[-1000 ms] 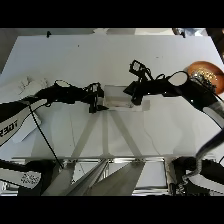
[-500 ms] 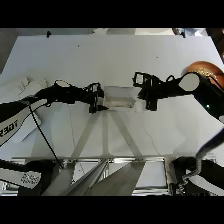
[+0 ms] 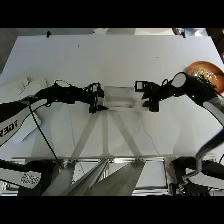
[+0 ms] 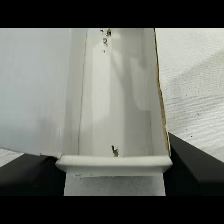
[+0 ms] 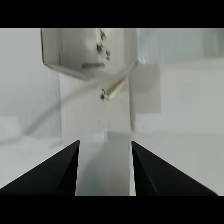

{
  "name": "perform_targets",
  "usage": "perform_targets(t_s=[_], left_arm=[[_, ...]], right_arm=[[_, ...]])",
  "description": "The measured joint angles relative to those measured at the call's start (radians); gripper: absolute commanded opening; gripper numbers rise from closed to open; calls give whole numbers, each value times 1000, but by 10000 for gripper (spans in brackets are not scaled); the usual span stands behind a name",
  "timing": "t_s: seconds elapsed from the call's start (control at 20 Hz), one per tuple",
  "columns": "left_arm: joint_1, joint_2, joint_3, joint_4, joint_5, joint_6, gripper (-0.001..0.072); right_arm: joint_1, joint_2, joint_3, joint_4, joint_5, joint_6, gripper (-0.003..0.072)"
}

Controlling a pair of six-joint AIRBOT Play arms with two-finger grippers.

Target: Fold the box and place the chain.

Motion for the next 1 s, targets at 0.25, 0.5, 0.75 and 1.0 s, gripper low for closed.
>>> perform_targets(t_s=[0.25,0.5,0.75,1.0], left_arm=[[0,0,0,0,0,0,348],[0,0,0,0,0,0,348],[0,0,0,0,0,0,348],[0,0,0,0,0,0,348]], right_arm=[[-2,-52,0,125,-25,-74,370],[10,-63,0,169,-19,-110,308],[36,-65,0,180,-7,-143,250],[52,-65,0,190,-12,-171,218]])
